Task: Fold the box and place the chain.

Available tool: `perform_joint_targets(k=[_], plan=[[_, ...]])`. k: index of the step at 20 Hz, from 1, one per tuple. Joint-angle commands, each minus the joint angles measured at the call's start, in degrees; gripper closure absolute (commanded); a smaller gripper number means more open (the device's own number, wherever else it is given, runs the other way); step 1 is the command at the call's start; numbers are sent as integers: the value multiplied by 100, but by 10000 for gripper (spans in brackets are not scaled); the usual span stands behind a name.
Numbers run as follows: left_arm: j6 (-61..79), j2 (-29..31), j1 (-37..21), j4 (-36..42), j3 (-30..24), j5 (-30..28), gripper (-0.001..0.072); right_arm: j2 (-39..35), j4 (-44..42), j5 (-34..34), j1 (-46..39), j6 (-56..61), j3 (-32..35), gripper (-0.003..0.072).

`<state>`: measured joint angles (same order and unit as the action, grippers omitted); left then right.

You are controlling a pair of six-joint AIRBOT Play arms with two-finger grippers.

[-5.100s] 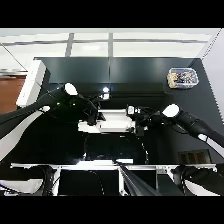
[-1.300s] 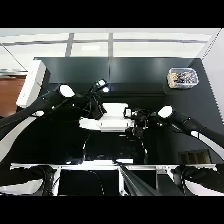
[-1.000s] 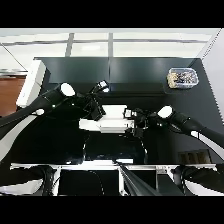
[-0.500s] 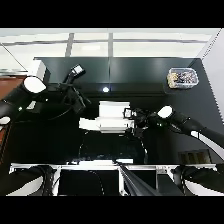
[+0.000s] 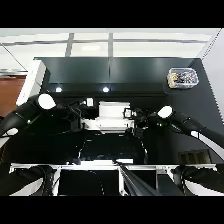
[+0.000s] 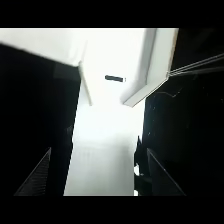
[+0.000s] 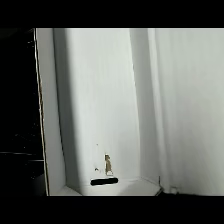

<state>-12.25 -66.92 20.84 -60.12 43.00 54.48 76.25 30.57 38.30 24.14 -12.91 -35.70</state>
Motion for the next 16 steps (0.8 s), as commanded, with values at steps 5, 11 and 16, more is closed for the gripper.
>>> perform_joint_targets(k=[5, 11, 16], plan=[[284, -509, 444, 636, -63, -579, 17, 0, 0, 4, 2, 0, 0, 626], [289, -734, 448, 1204, -57, -461, 249, 0, 0, 4, 2, 0, 0, 626], [328, -752, 450, 1497, -57, -485, 482, 0, 0, 4, 2, 0, 2, 626]])
